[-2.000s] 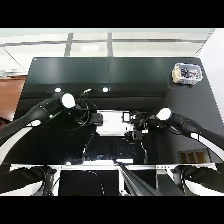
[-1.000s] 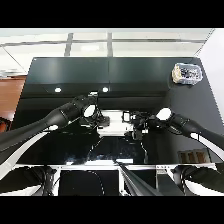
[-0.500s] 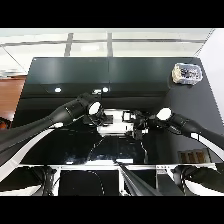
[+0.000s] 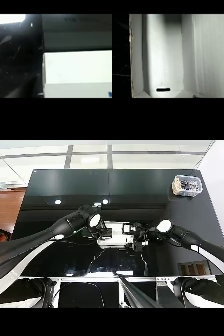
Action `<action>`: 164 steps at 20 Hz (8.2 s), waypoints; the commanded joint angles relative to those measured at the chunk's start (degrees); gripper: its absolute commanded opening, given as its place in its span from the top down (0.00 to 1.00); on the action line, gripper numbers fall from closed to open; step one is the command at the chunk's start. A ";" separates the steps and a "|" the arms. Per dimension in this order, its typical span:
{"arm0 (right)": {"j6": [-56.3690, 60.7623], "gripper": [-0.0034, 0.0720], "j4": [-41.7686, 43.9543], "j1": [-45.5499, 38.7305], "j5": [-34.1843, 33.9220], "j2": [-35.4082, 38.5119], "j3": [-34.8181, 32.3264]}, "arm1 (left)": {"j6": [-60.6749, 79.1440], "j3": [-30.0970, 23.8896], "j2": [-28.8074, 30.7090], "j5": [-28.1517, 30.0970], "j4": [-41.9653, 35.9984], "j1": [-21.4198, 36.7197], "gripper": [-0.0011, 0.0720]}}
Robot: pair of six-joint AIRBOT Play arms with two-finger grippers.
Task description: Fold the box and place the chain.
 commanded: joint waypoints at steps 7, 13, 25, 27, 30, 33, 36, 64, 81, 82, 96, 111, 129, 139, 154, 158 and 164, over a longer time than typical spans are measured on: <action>0.72 0.60 -2.95 0.00 -0.13 -0.02 0.11 | 1.31 0.07 -0.04 -1.33 -0.28 -0.07 0.95; 6.69 0.12 -3.17 -0.04 0.72 3.65 0.57 | 1.25 0.07 0.00 0.15 -0.31 -0.04 0.95; 4.70 0.12 -12.17 -3.48 4.61 8.79 0.52 | 1.27 0.07 0.00 1.51 -0.87 -0.04 0.95; 4.59 0.12 -11.69 -3.48 5.95 8.79 0.52 | 1.27 0.07 0.00 1.77 -1.36 -0.04 0.95; 4.61 0.12 -11.47 -3.45 7.41 8.72 0.50 | 1.27 0.07 0.00 1.73 -1.36 -0.04 0.95; 4.50 0.15 -9.92 -3.45 7.39 8.61 0.50 | 1.27 0.07 0.00 1.68 -1.36 -0.04 0.95; 1.92 0.27 -8.00 -3.08 7.37 8.04 0.50 | 1.27 0.07 0.00 1.55 -1.33 -0.04 0.95; 8.20 0.74 4.17 0.55 3.91 2.89 0.52 | 1.27 0.07 0.00 2.23 -1.42 -0.04 0.95; 35.74 0.94 -1.20 -12.55 8.02 21.38 0.52 | -0.22 0.07 0.02 1.18 -0.22 0.79 0.95; 42.36 0.94 -0.90 -15.89 7.98 22.32 0.52 | -0.22 0.07 0.02 1.33 -0.20 0.79 0.95; 86.79 0.94 -7.19 -26.16 16.76 8.74 -6.62 | -0.22 0.07 0.00 1.31 -0.24 0.79 0.95; 62.07 0.23 13.60 -21.59 26.05 3.30 -3.04 | -0.22 0.07 0.00 1.09 -0.26 0.79 0.95; 101.20 0.30 -15.56 -0.42 15.69 3.26 13.49 | -0.24 0.07 0.00 1.42 -0.26 0.79 0.95; 108.43 0.30 -23.52 3.48 12.17 3.13 13.49 | -0.22 0.07 0.00 1.38 -0.28 0.79 0.95; 116.15 0.30 -32.17 9.03 15.52 -1.92 18.45 | -0.22 0.07 0.00 1.29 -0.26 0.79 0.95; 119.19 0.30 -34.93 9.62 16.90 -2.54 19.34 | -0.22 0.07 0.00 1.29 -0.26 0.79 0.95; 121.07 0.52 -37.75 10.99 19.19 -2.97 20.70 | -0.22 0.07 0.00 1.11 -0.26 0.79 0.95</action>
